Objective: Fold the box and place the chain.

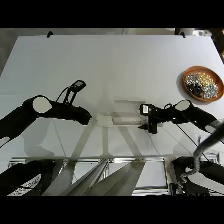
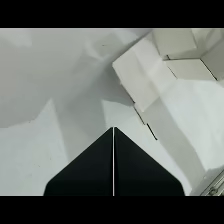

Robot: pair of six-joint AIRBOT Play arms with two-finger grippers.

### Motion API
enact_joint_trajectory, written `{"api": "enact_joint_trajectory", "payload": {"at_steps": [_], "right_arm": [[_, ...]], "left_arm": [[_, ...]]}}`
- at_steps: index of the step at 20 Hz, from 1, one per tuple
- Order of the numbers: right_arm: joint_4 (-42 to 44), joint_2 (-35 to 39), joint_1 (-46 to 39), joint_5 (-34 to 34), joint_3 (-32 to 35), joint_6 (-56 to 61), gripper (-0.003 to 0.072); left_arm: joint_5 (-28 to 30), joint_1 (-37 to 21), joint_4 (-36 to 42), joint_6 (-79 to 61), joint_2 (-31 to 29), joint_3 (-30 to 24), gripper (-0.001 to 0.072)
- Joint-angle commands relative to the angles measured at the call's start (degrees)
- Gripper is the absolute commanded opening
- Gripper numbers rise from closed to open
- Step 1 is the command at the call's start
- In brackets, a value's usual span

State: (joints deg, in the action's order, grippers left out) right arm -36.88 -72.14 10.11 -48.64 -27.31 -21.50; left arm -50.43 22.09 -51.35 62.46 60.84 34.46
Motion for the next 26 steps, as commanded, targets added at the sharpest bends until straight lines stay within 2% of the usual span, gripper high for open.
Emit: {"api": "enact_joint_trajectory", "payload": {"at_steps": [1, 5, 8, 20, 26], "right_arm": [[0.0, 0.0, 0.0, 0.0, 0.0, 0.0, 0.0463], [0.0, 0.0, 0.0, 0.0, 0.0, 0.0, 0.0463], [0.0, 0.0, 0.0, 0.0, 0.0, 0.0, 0.0463], [0.0, 0.0, 0.0, 0.0, 0.0, 0.0, 0.0463], [0.0, 0.0, 0.0, 0.0, 0.0, 0.0, 0.0463]], "left_arm": [[3.6, -1.9, 5.6, 2.6, 1.0, -2.4, 0.0003], [5.2, -1.4, 12.0, 2.4, 9.3, -2.4, 0.0003], [8.4, 2.4, 13.7, 2.1, 12.9, -2.4, 0.0003], [10.4, 7.7, 20.8, 0.1, 14.7, -2.4, 0.0004], [9.2, 9.2, 22.6, -4.0, 12.5, 0.1, 0.0008]]}}
